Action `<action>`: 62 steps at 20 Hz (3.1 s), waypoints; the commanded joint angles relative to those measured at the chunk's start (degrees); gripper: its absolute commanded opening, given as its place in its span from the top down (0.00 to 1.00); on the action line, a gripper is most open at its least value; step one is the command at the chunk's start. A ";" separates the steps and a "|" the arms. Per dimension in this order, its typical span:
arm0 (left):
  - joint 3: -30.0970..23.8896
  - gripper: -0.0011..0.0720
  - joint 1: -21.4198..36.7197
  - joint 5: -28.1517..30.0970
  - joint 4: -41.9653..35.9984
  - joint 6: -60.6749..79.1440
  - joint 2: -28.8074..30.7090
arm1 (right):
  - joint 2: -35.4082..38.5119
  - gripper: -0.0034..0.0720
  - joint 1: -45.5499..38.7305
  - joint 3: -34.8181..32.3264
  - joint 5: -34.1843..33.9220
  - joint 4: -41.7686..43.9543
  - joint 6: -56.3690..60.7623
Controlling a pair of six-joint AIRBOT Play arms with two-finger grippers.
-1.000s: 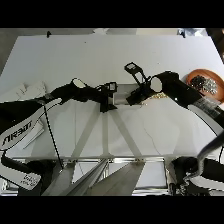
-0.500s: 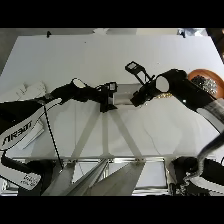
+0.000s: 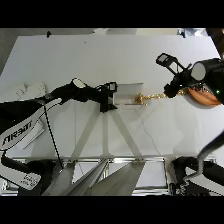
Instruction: Fold the box and place the chain.
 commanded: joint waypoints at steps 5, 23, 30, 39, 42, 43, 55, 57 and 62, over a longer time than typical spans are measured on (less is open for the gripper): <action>-0.02 0.69 0.00 0.02 0.00 0.00 -0.04 | -11.02 0.33 -5.64 0.00 -2.10 6.23 -18.78; -0.02 0.69 0.00 0.00 0.02 0.00 -0.04 | -19.04 0.94 -3.85 0.02 -7.08 5.92 -15.87; -0.02 0.69 0.00 0.02 0.00 0.00 -0.04 | -5.73 0.94 4.63 0.02 -7.76 6.71 -11.45; -0.02 0.69 0.00 0.02 0.00 0.00 -0.04 | -0.81 0.94 18.95 1.31 -5.51 13.25 -10.05; -0.02 0.69 0.00 0.02 0.00 0.00 -0.04 | -0.81 0.94 24.02 3.52 -6.23 13.25 -9.90; -0.02 0.69 0.00 0.00 0.00 0.00 -0.04 | -0.81 0.94 25.29 4.15 -7.28 13.25 -9.90; -0.02 0.69 0.00 0.02 0.00 0.00 -0.04 | -4.35 0.85 27.47 4.61 -13.07 11.78 -8.11; -0.02 0.69 0.00 0.00 0.00 0.00 -0.04 | -3.61 0.78 27.39 4.61 -11.76 11.02 -7.98; -0.02 0.69 0.00 0.00 0.00 0.00 -0.04 | 1.97 0.44 23.50 4.59 -7.56 11.06 -10.19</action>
